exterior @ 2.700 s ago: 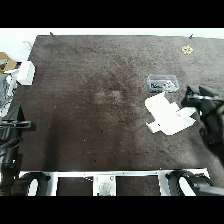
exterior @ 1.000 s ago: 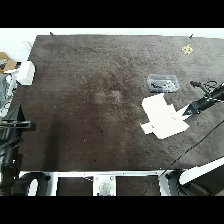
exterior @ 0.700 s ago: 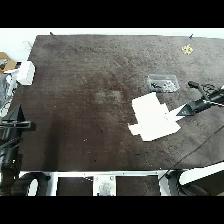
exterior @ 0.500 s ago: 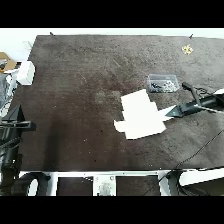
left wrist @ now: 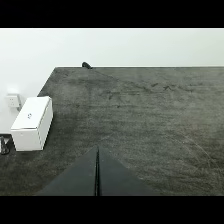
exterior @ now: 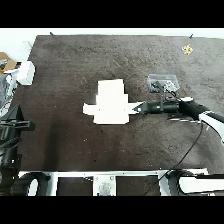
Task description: Fold the box and place the chain.
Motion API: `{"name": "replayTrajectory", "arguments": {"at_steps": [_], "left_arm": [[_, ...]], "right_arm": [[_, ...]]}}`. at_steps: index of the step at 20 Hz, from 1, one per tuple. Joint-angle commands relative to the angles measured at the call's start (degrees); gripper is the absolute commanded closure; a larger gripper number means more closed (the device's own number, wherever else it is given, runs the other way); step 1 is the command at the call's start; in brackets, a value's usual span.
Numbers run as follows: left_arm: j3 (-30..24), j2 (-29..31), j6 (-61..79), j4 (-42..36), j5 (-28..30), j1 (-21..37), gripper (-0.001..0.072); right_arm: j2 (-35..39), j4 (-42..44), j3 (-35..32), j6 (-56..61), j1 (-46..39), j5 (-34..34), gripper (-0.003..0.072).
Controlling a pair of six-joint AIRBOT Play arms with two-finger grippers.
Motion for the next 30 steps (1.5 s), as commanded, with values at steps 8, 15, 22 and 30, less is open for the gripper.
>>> {"name": "replayTrajectory", "arguments": {"at_steps": [8,15,22,30], "left_arm": [[2.9,-2.0,0.8,0.0,-16.0,0.0,0.0241],[15.9,-32.3,-0.3,-0.2,-30.2,0.0,0.0240],[45.0,-73.3,-4.0,4.2,-48.5,0.0,0.0241],[94.2,-111.2,-35.6,35.5,-70.6,-7.0,0.0241]], "right_arm": [[-1.6,11.7,-0.1,-17.6,7.4,-15.6,0.0686],[-2.5,15.1,-0.2,-22.5,7.5,-14.6,0.0685],[-2.5,15.1,-0.2,-22.5,7.5,-14.7,0.0685],[-2.5,15.1,-0.2,-22.5,7.5,-15.1,0.0685]]}}
